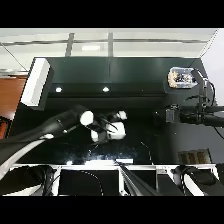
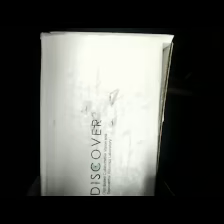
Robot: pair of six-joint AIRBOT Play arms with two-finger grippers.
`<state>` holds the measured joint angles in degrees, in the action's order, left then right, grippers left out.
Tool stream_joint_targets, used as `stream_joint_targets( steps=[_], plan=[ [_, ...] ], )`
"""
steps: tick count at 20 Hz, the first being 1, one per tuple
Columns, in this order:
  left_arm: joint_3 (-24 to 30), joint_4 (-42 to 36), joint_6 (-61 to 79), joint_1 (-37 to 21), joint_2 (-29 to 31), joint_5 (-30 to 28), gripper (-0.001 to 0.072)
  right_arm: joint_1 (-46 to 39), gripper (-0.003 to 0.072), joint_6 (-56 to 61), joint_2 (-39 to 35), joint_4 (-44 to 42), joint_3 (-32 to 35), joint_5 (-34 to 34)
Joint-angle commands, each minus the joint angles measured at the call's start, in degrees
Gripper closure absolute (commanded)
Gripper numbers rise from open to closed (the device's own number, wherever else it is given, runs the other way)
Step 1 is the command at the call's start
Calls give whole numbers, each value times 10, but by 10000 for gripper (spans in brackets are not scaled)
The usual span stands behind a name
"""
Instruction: Fold the box and place the chain.
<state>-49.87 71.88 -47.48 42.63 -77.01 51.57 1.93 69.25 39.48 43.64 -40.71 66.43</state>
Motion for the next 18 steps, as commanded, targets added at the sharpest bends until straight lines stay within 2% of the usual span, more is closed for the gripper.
stream_joint_targets(
  steps=[1,6,9,11,14,18],
  plan=[
    [2,104,-146,-126,58,143,350,0,683,0,0,0,0,1],
    [17,101,-203,-418,124,273,350,0,683,-1,0,0,0,0],
    [19,104,-198,-544,150,302,350,0,684,-3,0,0,0,0],
    [19,117,-190,-615,172,286,350,0,684,-5,0,0,0,0],
    [19,116,-169,-712,186,233,350,0,684,-5,0,0,0,2],
    [19,116,-133,-783,155,133,349,0,683,-4,0,-1,0,2]
  ],
)
